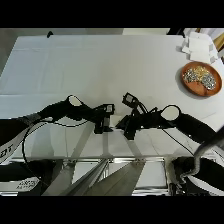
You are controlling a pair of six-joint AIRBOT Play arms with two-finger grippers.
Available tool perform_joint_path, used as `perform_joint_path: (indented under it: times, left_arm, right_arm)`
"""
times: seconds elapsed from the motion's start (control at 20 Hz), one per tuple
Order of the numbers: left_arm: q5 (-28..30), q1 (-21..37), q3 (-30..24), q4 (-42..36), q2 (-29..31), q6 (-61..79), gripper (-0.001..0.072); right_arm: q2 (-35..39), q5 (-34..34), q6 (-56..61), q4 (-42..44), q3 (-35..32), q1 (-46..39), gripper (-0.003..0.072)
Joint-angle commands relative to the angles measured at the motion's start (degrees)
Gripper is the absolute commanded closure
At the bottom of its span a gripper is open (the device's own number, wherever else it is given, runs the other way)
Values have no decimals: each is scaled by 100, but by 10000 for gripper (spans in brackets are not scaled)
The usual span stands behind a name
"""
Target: Fold the box and place the chain.
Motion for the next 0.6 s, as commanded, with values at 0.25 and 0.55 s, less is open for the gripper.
perform_joint_path:
  times: [0.25, 0.55]
  left_arm:
    - [0, 4, 2, 2, 2, 0, 394]
    - [0, 4, 2, 2, 2, 0, 394]
  right_arm:
    - [-190, -173, -2, 2, 7, 76, 676]
    - [-529, -98, 33, -164, 4, 76, 674]
